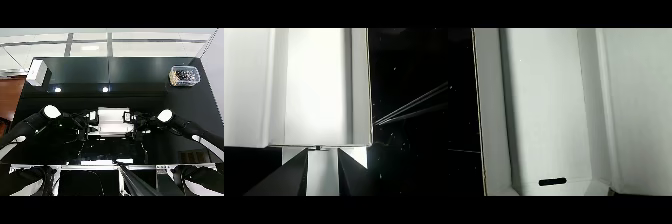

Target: Fold the box and place the chain.

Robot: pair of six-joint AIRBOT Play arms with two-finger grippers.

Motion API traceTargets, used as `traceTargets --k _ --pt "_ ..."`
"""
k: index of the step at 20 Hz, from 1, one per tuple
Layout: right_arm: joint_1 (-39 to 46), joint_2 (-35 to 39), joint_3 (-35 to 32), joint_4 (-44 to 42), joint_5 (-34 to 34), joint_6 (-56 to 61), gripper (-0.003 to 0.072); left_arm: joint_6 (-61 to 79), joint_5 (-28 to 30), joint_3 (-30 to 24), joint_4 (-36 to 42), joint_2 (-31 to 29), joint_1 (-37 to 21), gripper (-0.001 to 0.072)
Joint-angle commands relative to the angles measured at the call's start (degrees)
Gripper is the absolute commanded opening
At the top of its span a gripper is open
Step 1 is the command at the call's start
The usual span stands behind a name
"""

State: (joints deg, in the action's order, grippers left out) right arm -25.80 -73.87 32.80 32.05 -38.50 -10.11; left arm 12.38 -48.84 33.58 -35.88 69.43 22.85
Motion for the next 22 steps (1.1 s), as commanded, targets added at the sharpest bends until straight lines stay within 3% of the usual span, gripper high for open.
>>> traceTargets --k 1,4,12,14,15,17,19,20,21,22 --pt "0.0 0.0 0.0 0.0 0.0 0.0 0.0014 1.9 0.6 0.0 7.7 2.0 0.1 0.0222" --pt "0.0 0.0 0.0 0.0 0.0 0.0 0.0014 4.1 0.5 0.0 13.6 3.6 0.1 0.0222" --pt "0.0 0.0 0.0 0.0 0.0 0.0 0.0014 4.1 0.6 0.2 13.9 5.0 0.1 0.0218" --pt "0.0 0.0 0.0 0.0 0.0 0.0 0.0014 4.1 0.6 0.2 13.9 5.0 0.1 0.0099" --pt "0.0 0.0 0.0 0.0 0.0 0.0 0.0014 4.1 0.6 0.2 13.9 5.0 0.1 0.0108" --pt "0.0 0.0 0.0 0.0 0.0 0.0 0.0014 4.1 0.6 0.2 13.9 5.0 0.1 0.0377" --pt "0.0 0.0 0.0 0.0 0.0 0.0 0.0014 4.1 0.5 0.2 13.9 5.0 0.1 0.0364" --pt "0.0 0.0 0.0 0.0 0.0 0.0 0.0014 3.9 0.6 0.2 13.9 5.0 0.1 0.0164" --pt "0.0 0.0 0.0 0.0 0.0 0.0 0.0014 4.0 0.6 0.2 13.8 5.0 0.1 0.0162" --pt "0.0 0.0 0.0 0.0 0.0 0.0 0.0014 3.8 0.8 0.2 13.9 5.0 0.1 0.0364"
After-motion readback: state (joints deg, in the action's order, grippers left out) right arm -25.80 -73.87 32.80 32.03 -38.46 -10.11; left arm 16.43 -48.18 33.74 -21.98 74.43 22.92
